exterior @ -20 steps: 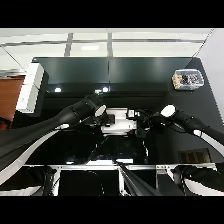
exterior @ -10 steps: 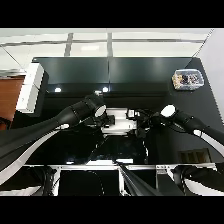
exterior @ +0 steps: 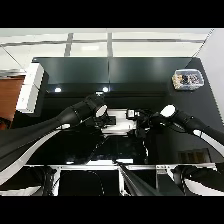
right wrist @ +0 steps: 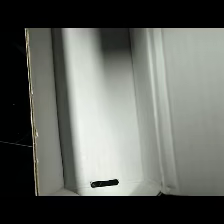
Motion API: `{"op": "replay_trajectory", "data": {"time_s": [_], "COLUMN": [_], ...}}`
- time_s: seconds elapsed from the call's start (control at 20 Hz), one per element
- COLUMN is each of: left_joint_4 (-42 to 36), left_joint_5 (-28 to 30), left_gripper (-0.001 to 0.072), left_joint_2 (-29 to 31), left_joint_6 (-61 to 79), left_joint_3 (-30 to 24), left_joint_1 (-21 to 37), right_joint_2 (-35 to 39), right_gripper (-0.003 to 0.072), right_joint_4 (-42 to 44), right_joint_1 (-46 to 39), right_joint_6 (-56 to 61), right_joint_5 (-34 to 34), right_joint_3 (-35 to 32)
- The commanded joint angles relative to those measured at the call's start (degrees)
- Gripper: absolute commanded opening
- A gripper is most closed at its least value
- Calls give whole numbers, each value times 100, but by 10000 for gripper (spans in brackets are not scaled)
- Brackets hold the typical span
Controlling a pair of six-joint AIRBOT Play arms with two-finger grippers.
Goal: Fold the box and place the chain.
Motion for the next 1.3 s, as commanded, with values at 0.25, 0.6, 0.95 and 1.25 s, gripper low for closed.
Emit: {"op": "replay_trajectory", "data": {"time_s": [0.25,0.6,0.95,1.25], "left_joint_4": [-103,-85,-85,-105], "left_joint_5": [70,57,52,57], "left_gripper": [27,27,27,27], "left_joint_2": [-37,-39,-39,-39], "left_joint_6": [225,286,310,310], "left_joint_3": [-4,-2,-2,-2], "left_joint_1": [11,13,11,11], "right_joint_2": [74,640,640,584], "right_gripper": [656,654,185,184], "right_joint_4": [31,-634,-605,4], "right_joint_1": [-17,-13,-9,0], "right_joint_6": [107,332,374,671], "right_joint_5": [-101,284,444,442], "right_joint_3": [2,4,4,-2]}}
